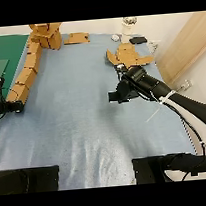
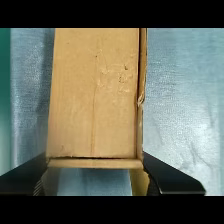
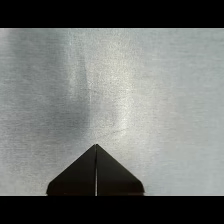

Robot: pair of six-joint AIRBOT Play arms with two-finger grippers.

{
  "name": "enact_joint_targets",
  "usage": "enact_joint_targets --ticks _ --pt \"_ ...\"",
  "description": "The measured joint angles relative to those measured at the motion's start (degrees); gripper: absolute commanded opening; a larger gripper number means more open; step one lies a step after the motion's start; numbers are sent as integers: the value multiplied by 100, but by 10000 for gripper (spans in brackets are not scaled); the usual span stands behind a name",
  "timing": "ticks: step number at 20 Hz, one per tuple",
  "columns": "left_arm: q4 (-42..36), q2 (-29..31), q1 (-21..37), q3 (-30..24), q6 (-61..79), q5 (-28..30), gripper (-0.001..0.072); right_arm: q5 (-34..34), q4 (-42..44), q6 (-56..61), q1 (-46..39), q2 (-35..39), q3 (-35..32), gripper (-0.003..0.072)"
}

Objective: Fold the box.

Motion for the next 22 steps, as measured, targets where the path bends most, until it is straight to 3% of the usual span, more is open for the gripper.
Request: enact_joint_targets --ticks 13,22 --pt "-83 -376 -7 146 -4 195 546 70 55 4 -2 0 0 4" --pt "-267 -616 -339 393 2 481 546 201 92 7 -2 0 2 4"
